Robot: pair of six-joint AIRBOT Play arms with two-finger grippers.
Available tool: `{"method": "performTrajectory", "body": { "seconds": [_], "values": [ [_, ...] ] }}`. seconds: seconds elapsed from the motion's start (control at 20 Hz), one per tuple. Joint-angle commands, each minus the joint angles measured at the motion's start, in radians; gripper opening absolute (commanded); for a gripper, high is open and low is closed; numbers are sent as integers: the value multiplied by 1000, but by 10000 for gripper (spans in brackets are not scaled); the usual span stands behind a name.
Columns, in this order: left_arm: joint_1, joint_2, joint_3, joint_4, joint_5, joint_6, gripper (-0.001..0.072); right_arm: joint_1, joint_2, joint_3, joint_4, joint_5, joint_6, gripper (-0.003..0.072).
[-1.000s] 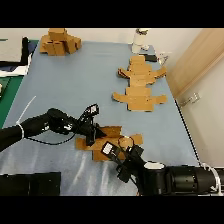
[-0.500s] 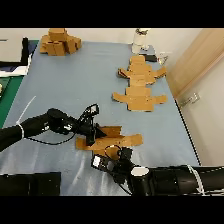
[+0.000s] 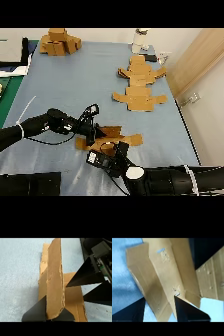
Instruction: Fold the box.
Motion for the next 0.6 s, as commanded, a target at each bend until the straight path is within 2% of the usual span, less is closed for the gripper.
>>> {"method": "performTrajectory", "body": {
  "seconds": [0.0,0.15,0.2,0.4,0.55],
  "values": [
    [0,0,0,0,0,0,14,1,-2,13,11,-1,14,513],
    [0,0,0,0,0,0,14,-2,-1,13,-13,-8,11,523],
    [0,0,0,0,0,0,14,-18,0,13,-23,-9,13,706],
    [0,0,0,0,0,0,14,-132,45,-3,24,28,-27,712],
    [0,0,0,0,0,0,13,-164,161,-82,17,107,-75,711]
  ]
}}
